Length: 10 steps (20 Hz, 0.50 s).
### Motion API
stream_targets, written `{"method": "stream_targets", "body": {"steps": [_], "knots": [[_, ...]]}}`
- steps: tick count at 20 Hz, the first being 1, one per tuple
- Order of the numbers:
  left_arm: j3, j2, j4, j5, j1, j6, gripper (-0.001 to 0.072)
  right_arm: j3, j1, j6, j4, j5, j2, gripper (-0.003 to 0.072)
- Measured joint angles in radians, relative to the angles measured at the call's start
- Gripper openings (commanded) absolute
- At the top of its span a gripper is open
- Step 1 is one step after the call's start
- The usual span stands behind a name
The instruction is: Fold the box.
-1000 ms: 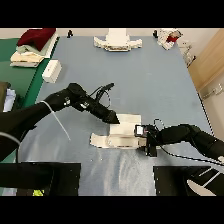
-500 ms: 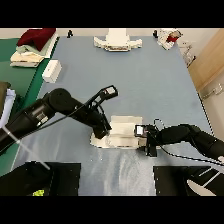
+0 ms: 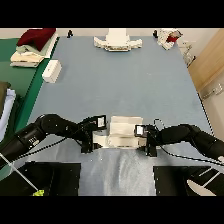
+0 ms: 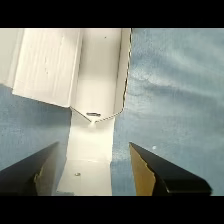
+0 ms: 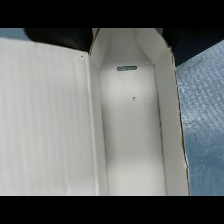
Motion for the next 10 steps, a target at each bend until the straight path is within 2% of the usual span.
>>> {"method": "stream_targets", "body": {"steps": [1,2,3,6,7,8,9,10], "knots": [[-0.017,-0.011,-0.024,0.032,0.000,0.048,0.0613,0.000,0.000,0.000,0.000,0.000,0.000,0.0509],[-0.028,-0.026,-0.051,0.055,0.002,0.089,0.0491,0.000,0.000,0.000,0.000,0.000,0.000,0.0509],[-0.037,-0.043,-0.083,0.076,0.003,0.131,0.0447,0.000,0.000,0.000,-0.001,0.000,0.000,0.0509],[-0.051,-0.103,-0.177,0.120,-0.005,0.256,0.0445,0.000,0.000,0.000,-0.003,0.000,0.000,0.0509],[-0.053,-0.121,-0.203,0.131,-0.013,0.284,0.0422,0.000,0.000,0.000,-0.003,0.000,0.000,0.0508],[-0.055,-0.141,-0.222,0.143,-0.022,0.307,0.0262,0.000,0.000,0.000,-0.004,0.000,0.000,0.0509],[-0.055,-0.159,-0.240,0.160,-0.031,0.324,0.0164,0.000,0.000,0.000,-0.004,0.000,0.000,0.0509],[-0.055,-0.177,-0.254,0.178,-0.039,0.341,0.0168,0.000,0.000,0.000,-0.004,0.000,0.000,0.0509]]}}
